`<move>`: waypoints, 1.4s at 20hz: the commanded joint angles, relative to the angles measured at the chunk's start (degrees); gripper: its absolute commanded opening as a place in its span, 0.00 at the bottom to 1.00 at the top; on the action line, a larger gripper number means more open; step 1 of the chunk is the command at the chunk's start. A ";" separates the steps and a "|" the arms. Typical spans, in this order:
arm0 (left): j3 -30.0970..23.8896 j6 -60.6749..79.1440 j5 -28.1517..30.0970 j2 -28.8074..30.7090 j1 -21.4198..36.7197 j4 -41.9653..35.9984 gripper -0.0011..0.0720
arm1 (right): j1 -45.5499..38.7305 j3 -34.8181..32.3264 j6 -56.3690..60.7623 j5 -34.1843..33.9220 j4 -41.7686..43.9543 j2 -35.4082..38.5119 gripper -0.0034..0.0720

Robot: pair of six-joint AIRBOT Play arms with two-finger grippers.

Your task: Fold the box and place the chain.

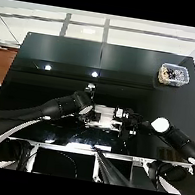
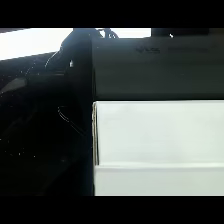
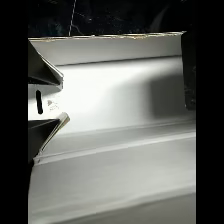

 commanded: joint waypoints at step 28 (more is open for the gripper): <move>0.02 0.04 -0.09 0.00 0.04 0.00 0.05 | -35.65 0.87 45.81 10.80 -14.05 13.94 0.10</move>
